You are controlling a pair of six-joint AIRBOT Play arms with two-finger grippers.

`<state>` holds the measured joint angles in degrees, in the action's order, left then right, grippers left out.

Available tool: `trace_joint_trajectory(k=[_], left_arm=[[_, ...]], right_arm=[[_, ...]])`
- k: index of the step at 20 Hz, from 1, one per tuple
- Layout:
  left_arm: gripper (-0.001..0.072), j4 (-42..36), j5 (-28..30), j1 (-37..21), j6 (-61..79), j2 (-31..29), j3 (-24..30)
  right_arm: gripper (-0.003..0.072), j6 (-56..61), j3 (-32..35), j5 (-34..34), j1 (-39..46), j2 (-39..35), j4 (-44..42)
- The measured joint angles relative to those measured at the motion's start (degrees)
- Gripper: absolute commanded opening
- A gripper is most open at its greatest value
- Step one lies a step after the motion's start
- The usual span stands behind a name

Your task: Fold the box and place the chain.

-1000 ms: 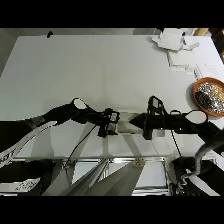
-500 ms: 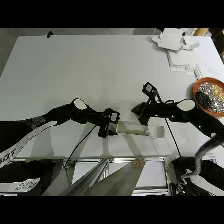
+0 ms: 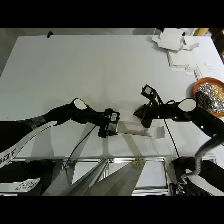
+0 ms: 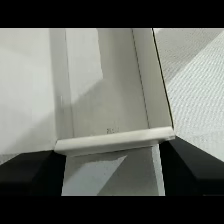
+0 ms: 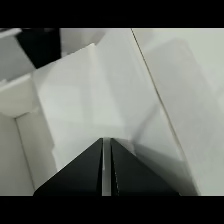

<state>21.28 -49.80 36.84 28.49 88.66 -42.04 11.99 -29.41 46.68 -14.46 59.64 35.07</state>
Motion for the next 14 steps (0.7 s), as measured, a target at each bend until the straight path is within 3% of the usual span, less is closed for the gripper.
trace_joint_trajectory(k=[3, 6, 8, 12, 14], left_arm=[[0.0272, 0.00, 0.00, 0.00, 0.00, 0.00, 0.00], [0.0272, 0.00, 0.02, 0.00, 0.00, 0.00, 0.00], [0.0272, 0.00, 0.02, 0.00, 0.00, 0.00, 0.00], [0.0272, -0.02, 0.02, 0.00, -0.02, 0.00, 0.00], [0.0272, 0.00, 0.02, 0.00, -0.02, 0.00, 0.00]], right_arm=[[0.0072, -0.28, -0.04, 3.48, 1.92, -7.08, 4.79], [0.0233, -2.64, -0.04, 8.26, 4.57, -13.57, 10.75], [0.0265, -3.65, 0.22, 10.97, 5.90, -15.96, 14.43], [0.0402, -6.10, 2.97, 13.97, 7.02, -17.86, 21.18], [0.0410, -8.92, 5.05, 14.27, 7.23, -18.21, 23.17]])
